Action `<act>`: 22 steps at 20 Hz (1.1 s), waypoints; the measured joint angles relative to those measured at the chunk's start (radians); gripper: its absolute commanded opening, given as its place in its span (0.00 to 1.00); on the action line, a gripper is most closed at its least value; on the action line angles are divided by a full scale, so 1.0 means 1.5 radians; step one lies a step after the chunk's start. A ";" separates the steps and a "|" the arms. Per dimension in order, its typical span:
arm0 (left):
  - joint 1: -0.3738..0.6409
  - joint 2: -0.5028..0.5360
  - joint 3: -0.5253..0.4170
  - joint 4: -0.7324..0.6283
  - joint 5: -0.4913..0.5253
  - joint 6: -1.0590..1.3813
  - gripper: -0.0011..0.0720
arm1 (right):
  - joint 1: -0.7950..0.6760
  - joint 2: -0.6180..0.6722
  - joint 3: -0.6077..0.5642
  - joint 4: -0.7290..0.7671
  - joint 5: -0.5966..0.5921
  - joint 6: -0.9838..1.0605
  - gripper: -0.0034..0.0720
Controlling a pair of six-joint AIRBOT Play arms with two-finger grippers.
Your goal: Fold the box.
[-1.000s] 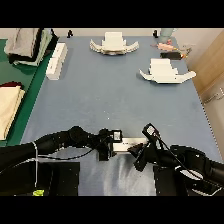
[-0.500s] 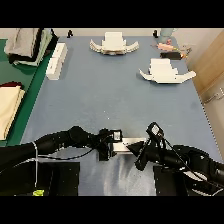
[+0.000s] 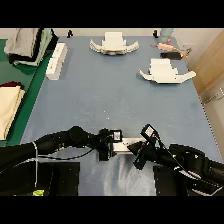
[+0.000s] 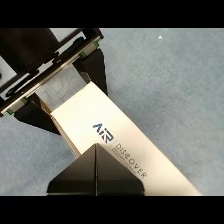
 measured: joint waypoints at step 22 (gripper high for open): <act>0.000 0.000 0.000 0.000 0.000 0.001 0.45 | 0.020 -0.018 -0.075 0.022 -0.127 0.001 0.05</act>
